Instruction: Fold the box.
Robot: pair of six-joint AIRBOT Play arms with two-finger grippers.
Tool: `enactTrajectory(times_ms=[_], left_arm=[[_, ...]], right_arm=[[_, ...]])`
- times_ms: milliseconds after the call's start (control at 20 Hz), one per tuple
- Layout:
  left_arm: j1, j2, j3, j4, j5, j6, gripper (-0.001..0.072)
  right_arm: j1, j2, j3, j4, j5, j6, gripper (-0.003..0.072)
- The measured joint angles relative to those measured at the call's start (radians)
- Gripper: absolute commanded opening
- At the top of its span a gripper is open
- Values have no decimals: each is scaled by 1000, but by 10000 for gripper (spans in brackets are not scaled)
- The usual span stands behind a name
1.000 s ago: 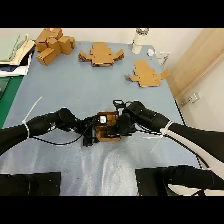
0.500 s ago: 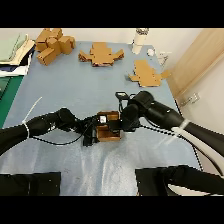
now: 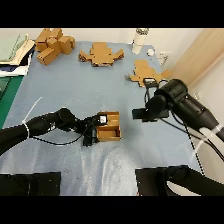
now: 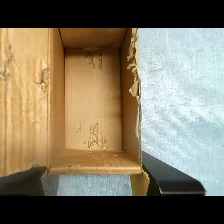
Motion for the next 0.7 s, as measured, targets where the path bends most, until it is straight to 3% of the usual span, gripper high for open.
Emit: enactTrajectory(times_ms=[100,200,400,550,700], left_arm=[[0,0,0,0,0,0,527],[0,0,0,0,0,0,527],[0,0,0,0,0,0,527],[0,0,0,0,0,0,527],[0,0,0,0,0,0,527]], right_arm=[[-149,-76,-1,130,87,-144,4],[-288,-180,-1,394,150,-358,4],[-420,-365,23,924,130,-808,4],[-402,-430,40,1095,69,-1066,5],[-339,-451,44,1153,21,-1248,4]])
